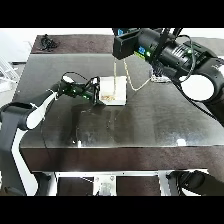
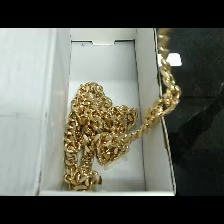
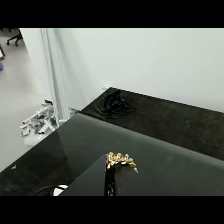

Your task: Fold the box and place the chain.

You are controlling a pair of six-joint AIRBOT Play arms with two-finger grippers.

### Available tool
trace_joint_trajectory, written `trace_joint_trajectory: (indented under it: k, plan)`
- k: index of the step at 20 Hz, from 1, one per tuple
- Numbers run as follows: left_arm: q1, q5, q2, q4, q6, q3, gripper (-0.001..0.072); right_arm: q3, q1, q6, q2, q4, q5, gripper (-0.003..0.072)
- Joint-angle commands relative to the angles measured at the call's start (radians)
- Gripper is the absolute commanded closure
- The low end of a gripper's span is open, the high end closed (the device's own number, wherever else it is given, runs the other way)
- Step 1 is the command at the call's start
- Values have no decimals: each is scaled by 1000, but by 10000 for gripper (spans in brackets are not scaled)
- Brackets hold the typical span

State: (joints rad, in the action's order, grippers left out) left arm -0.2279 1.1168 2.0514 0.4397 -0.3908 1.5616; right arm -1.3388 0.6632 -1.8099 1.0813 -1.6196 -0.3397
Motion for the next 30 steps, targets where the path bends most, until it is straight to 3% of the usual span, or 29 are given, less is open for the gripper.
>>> trace_joint_trajectory:
  k: [1,10,19,20,21,22,24,27,30]
  plan:
    - [0,0,-1,0,0,0,251,43,-7,-23,3,0,0,679]
    - [0,0,0,0,0,0,251,96,-60,-115,134,22,18,678]
    - [1,0,0,0,0,0,251,196,-70,-188,426,21,17,674]
    - [1,0,0,0,0,0,251,196,-79,-188,443,22,17,590]
    - [0,0,0,0,0,0,251,196,-84,-188,439,22,17,365]
    - [1,0,0,0,0,0,251,195,-88,-187,424,19,17,304]
    - [0,0,0,0,0,0,251,195,-109,-167,364,1,-3,313]
    - [1,0,0,0,0,0,251,210,-218,-150,261,-74,-129,253]
    - [0,0,0,0,0,0,251,289,-415,-162,250,-72,-80,221]
